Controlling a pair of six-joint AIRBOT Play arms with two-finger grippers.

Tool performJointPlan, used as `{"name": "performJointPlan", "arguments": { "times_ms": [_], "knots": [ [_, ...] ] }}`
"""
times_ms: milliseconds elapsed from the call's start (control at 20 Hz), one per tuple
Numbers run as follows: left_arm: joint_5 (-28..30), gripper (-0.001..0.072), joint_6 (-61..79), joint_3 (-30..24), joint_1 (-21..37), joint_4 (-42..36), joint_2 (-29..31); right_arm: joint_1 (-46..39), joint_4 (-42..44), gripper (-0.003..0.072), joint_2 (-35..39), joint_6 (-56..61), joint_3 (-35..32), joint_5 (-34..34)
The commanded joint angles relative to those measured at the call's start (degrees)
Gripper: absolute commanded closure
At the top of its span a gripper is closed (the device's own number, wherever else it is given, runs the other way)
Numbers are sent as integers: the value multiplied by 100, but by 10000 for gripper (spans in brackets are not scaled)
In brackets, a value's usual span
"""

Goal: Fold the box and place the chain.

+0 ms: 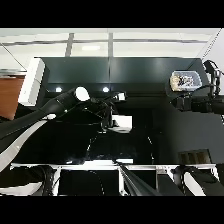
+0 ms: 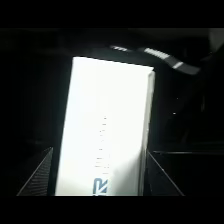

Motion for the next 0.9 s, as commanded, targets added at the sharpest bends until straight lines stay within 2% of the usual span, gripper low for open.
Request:
{"name": "performJointPlan", "arguments": {
  "times_ms": [0, 200, 500, 700, 750, 800, 850],
  "knots": [
    [-210, -4, -63, 24, -55, 39, -28, -4, -2, 669, 7, 0, 0, -2],
    [-133, -4, -17, 24, -188, 190, -31, -4, -2, 669, 7, 0, 0, -4],
    [514, -5, -63, 22, -588, 793, -278, -4, -2, 669, 7, 2, -2, -4],
    [776, 16, -831, 31, -898, 1421, -444, -4, -2, 669, 7, 2, -2, 4],
    [710, 175, -1156, 39, -933, 1705, -411, -4, -2, 669, 7, 2, 0, 2],
    [566, 386, -1475, 42, -929, 1976, -341, -4, -2, 669, 7, 2, 0, 0],
    [378, 416, -1794, 42, -861, 2184, -234, -4, -2, 669, 7, 2, 0, 2]
  ]
}}
